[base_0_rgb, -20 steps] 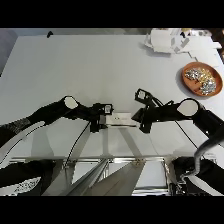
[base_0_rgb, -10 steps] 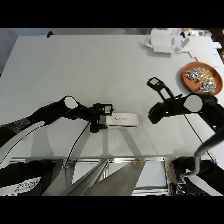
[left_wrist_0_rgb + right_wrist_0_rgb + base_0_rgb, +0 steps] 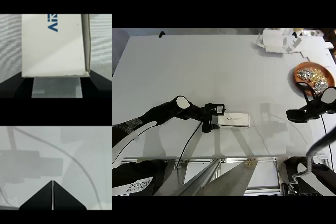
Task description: Fold the box and place the chain.
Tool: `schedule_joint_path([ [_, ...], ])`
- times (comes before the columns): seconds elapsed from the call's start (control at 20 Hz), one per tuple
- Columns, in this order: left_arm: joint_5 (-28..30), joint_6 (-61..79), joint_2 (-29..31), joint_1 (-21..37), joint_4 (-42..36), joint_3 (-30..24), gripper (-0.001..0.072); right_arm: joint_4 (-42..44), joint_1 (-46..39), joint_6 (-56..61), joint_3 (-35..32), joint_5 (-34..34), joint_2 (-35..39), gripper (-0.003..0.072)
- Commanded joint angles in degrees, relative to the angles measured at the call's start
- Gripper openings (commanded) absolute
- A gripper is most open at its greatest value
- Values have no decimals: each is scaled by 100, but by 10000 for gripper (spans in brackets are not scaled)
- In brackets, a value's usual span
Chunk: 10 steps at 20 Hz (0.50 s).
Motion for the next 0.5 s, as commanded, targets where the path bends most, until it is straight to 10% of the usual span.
schedule_joint_path([
  [0.0,2,-4,-2,-2,-173,-2,208,-48,-236,168,7,378,-9,10],
  [0.15,13,-9,111,28,-118,-2,2,-50,-236,168,7,376,-9,10],
  [0.45,210,-1668,1714,675,739,-2,1,-50,-236,168,7,376,-9,10],
])
